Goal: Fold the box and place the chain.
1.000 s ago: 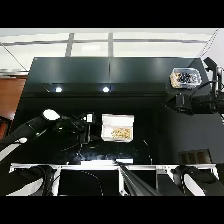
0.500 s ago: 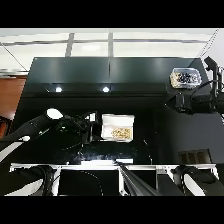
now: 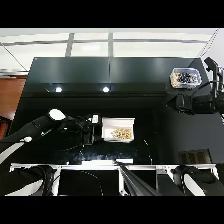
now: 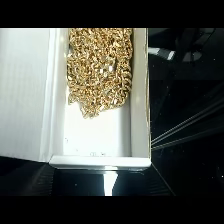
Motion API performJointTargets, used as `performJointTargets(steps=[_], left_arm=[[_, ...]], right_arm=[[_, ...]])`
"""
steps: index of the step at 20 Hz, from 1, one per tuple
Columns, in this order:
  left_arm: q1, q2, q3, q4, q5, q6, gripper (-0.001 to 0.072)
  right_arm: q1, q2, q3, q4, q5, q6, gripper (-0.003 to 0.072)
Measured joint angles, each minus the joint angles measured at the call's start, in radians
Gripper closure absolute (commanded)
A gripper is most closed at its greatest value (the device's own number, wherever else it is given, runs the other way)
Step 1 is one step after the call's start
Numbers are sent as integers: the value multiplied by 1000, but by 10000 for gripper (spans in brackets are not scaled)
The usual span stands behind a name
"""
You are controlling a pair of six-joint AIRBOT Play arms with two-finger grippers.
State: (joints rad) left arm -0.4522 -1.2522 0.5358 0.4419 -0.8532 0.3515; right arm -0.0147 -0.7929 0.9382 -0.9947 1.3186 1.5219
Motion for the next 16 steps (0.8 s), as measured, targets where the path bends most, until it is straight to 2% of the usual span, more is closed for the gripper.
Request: performJointTargets(steps=[5,11,16], left_arm=[[-4,0,0,2,5,-3,334],[-5,0,1,3,6,-3,333],[-5,0,1,3,7,-3,333]], right_arm=[[72,-13,-18,-7,-27,-34,-34],[286,-153,-28,-3,-292,-103,-34],[410,-315,-29,3,-389,-258,-34]])
